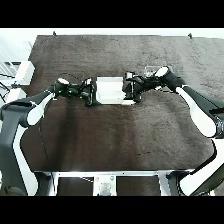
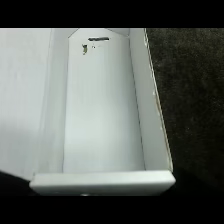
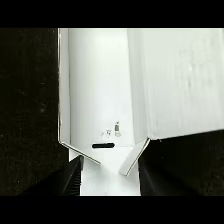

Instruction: Fold the box and place the chain.

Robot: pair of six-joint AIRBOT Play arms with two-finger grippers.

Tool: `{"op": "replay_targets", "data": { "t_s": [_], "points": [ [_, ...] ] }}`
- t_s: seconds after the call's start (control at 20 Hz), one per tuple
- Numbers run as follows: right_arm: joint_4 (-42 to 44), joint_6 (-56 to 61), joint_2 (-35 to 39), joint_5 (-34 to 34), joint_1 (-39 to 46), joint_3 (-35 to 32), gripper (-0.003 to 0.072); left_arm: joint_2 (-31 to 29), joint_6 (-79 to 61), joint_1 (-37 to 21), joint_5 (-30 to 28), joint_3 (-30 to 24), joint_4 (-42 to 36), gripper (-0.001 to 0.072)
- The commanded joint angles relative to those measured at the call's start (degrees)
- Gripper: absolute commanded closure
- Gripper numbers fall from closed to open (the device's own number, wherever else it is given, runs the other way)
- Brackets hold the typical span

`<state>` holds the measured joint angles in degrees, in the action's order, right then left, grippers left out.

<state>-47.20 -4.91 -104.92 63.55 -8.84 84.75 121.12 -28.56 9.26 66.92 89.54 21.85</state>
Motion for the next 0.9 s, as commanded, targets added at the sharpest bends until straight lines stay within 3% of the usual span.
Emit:
{"op": "replay_targets", "data": {
  "t_s": [0.0,0.05,0.2,0.55,0.6,0.65,0.7,0.85],
  "points": [
    [0.3,-0.1,-0.1,-0.8,-0.6,-0.3,0.0354,0.0,0.0,0.0,0.0,0.0,0.0,0.0358],
    [1.0,-0.1,-0.1,-0.8,-0.8,-0.3,0.042,0.0,0.0,0.0,0.0,0.0,0.0,0.0359],
    [4.5,-0.1,-0.1,-0.6,-1.4,-0.3,0.0493,0.0,0.0,0.0,0.0,0.0,0.0,0.0359],
    [5.2,-0.1,-1.9,-1.2,-2.3,-0.3,0.0486,0.0,0.0,0.0,0.0,0.0,0.0,0.0359],
    [5.2,-0.1,-2.0,-1.2,-2.1,-0.3,0.0406,0.0,0.0,0.0,0.0,0.0,0.0,0.0359],
    [5.2,-0.1,-2.1,-1.2,-2.1,-0.3,0.0207,0.0,0.0,0.0,0.0,0.0,0.0,0.0359],
    [5.2,-0.1,-2.0,-1.2,-2.1,-0.3,0.0125,0.0,0.0,0.0,0.0,0.0,0.0,0.0359],
    [5.2,-0.1,-2.0,-1.1,-2.1,-0.3,0.0123,0.0,0.0,0.0,0.0,0.0,0.0,0.0359]
  ]
}}
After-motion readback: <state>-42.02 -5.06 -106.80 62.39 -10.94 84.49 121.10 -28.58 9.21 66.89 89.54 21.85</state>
